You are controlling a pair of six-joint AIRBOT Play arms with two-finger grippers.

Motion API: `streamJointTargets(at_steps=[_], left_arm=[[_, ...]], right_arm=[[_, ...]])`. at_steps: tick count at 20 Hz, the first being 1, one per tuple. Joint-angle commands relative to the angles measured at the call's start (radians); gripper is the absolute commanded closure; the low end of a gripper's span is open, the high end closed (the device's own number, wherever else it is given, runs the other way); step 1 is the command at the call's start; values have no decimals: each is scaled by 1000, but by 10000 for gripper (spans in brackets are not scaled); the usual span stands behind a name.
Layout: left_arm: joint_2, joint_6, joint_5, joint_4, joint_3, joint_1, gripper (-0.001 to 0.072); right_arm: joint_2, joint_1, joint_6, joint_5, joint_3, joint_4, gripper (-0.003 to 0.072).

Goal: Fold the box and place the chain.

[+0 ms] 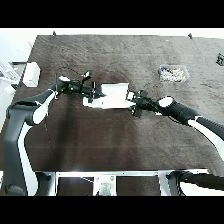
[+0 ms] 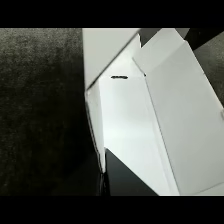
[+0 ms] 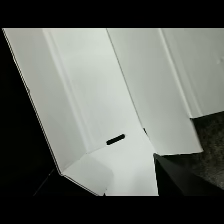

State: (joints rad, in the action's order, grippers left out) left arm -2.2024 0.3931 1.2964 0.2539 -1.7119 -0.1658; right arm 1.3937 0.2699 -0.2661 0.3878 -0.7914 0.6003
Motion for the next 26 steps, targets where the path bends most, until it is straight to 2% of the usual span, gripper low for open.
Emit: streamJointTargets(at_steps=[1, 5, 11, 15, 17, 26], left_arm=[[0, 0, 5, 1, 0, 0, 689], [0, 0, 5, 2, 0, 0, 690], [0, 0, 9, 2, 0, 0, 689], [0, 0, 10, 3, 0, 0, 689], [0, 0, 12, 5, 0, 0, 689], [0, 0, 14, 8, 0, 0, 689]], right_arm=[[0, -18, -8, 0, -24, -1, 38], [68, -57, -8, 121, -102, -13, 38], [88, -86, -55, 182, -149, -16, 39], [95, -86, -83, 182, -150, -23, 38], [102, -90, -102, 184, -153, -25, -4], [203, -154, -113, 425, -299, -76, -5]])
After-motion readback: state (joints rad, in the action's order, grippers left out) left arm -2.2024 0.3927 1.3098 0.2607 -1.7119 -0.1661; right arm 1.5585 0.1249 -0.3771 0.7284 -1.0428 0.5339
